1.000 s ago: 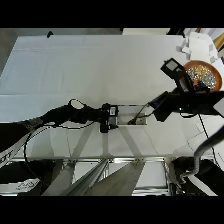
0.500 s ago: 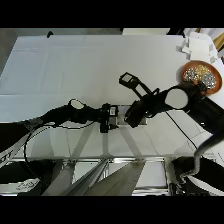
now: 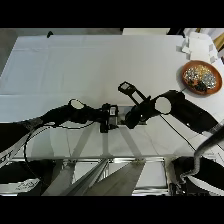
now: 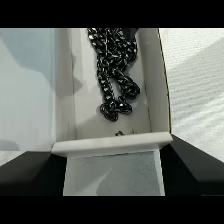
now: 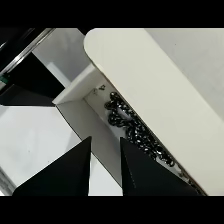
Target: Fold the box and place the chain.
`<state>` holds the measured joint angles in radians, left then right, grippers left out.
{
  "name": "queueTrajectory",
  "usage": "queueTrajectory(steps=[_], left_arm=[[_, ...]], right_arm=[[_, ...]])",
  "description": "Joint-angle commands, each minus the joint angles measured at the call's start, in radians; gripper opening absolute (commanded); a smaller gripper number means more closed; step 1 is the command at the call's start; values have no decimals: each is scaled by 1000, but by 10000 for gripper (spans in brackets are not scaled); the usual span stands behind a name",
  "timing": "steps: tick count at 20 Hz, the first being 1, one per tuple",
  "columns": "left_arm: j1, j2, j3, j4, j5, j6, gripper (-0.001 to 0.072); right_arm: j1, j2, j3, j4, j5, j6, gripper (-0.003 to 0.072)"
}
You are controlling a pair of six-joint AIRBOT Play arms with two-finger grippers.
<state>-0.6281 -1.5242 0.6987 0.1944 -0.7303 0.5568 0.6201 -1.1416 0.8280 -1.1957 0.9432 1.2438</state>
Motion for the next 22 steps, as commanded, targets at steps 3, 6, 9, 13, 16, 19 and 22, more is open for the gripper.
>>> queueTrajectory(steps=[3,6,9,13,16,19,22], left_arm=[[1,0,1,0,0,0,73],[1,0,1,0,0,0,73],[1,0,1,0,0,0,73],[1,0,1,0,0,0,73],[1,0,1,0,0,0,73],[1,0,1,0,0,0,73],[1,0,1,0,0,0,73]], right_arm=[[-150,203,-10,7,68,14,208],[-398,283,-10,6,183,13,208],[-622,234,-10,-38,217,12,211],[-720,48,-9,-76,87,16,338],[-720,-110,6,-144,-16,17,335],[-720,-224,61,-217,-39,75,334],[-720,-257,82,-248,-67,96,326]])
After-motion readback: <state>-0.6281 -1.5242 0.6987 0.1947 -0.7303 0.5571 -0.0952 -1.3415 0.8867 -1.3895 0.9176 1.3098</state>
